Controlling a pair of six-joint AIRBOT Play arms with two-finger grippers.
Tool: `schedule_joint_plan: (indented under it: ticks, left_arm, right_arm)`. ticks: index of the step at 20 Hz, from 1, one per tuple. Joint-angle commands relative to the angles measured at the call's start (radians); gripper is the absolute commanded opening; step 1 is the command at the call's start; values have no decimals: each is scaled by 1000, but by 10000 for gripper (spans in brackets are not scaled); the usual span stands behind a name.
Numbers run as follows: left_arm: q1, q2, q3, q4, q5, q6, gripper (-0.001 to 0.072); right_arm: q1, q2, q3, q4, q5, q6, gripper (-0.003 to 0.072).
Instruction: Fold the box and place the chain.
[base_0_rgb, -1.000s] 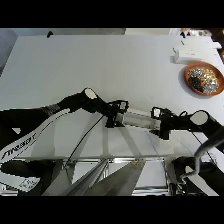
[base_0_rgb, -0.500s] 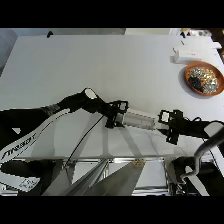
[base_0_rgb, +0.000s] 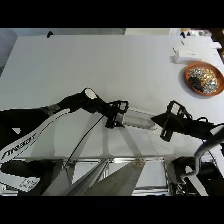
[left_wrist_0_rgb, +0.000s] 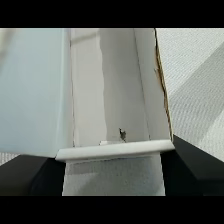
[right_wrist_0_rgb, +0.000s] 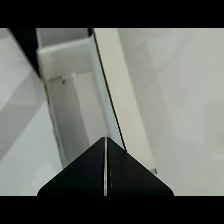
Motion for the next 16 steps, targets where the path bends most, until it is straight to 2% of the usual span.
schedule_joint_plan:
  ticks: [1,5,7,11,16]
  left_arm:
    - [0,0,0,0,1,0,209]
    - [0,0,0,0,0,0,209]
    - [0,1,0,0,1,0,209]
    - [0,1,0,0,0,0,209]
    - [0,1,0,0,1,0,209]
  right_arm:
    - [0,-75,0,68,-129,6,21]
    - [0,-246,1,61,-323,210,21]
    - [0,-322,1,37,-362,342,21]
    - [0,-409,1,-71,-289,475,21]
    - [0,-355,4,-42,-249,474,21]
